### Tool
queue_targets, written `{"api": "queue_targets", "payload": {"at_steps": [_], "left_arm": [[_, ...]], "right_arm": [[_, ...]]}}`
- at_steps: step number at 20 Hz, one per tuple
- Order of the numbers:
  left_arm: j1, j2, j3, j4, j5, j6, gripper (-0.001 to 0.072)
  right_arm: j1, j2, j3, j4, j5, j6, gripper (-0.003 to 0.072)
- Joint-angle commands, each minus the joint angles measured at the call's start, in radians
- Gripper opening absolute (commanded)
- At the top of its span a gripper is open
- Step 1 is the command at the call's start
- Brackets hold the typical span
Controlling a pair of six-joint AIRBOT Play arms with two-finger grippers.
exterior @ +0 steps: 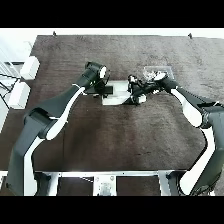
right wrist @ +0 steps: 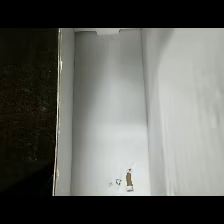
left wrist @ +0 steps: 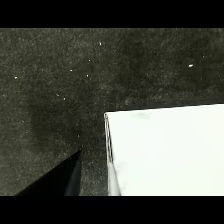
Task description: Fold the box and place the chain.
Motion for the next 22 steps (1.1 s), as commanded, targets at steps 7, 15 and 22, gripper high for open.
{"api": "queue_targets", "payload": {"at_steps": [7, 15, 22], "left_arm": [[0.001, -0.002, 0.0, 0.018, -0.011, 0.006, 0.0021], [0.001, 0.001, 0.005, 0.002, -0.005, 0.006, 0.0336], [0.002, 0.015, 0.023, -0.022, -0.055, 0.05, 0.0434]], "right_arm": [[-0.001, 0.0, 0.0, -0.002, 0.0, 0.0, 0.0494], [-0.001, 0.0, 0.0, -0.002, 0.0, 0.0, 0.0495], [-0.001, 0.0, 0.0, -0.002, 0.0, 0.0, 0.0495]]}}
